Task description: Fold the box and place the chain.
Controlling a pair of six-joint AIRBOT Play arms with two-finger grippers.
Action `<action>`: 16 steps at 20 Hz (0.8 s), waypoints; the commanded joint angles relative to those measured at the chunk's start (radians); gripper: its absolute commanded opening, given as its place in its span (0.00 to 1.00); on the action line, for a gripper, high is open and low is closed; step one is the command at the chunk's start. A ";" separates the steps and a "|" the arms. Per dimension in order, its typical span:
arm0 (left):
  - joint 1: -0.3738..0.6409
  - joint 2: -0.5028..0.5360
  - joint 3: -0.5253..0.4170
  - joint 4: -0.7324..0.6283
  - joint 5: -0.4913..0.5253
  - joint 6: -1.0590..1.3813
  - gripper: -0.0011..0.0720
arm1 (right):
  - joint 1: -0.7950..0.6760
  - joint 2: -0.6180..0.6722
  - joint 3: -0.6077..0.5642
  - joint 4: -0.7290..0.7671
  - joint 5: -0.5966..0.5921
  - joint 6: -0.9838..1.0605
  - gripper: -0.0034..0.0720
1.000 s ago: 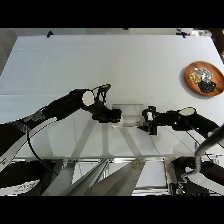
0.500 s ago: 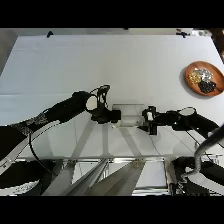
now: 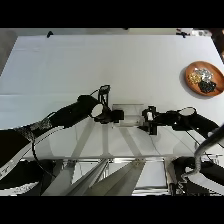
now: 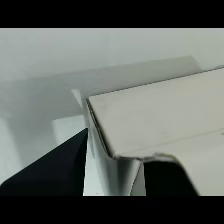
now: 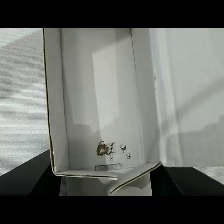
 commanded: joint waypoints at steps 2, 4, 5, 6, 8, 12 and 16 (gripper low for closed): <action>-0.024 -0.025 0.001 0.027 -0.042 -0.063 0.49 | 0.000 0.000 0.000 0.000 0.000 0.000 0.66; -0.024 -0.030 0.001 0.031 -0.051 -0.069 0.47 | 0.000 0.000 0.000 0.000 0.000 0.000 0.66; -0.024 -0.032 0.001 0.037 -0.053 -0.083 0.47 | 0.000 0.000 0.000 0.000 0.000 0.000 0.66; -0.024 -0.035 0.001 0.040 -0.053 -0.093 0.47 | 0.000 0.000 0.000 0.000 0.000 0.000 0.66; -0.024 -0.040 0.001 0.041 -0.053 -0.092 0.37 | 0.000 0.000 0.000 0.000 0.000 0.000 0.66; -0.024 -0.040 0.001 0.040 -0.053 -0.087 0.19 | 0.000 0.000 0.000 0.000 0.000 0.000 0.66; -0.031 -0.040 0.001 0.029 -0.053 -0.064 0.02 | 0.000 0.000 0.000 0.000 0.000 0.000 0.66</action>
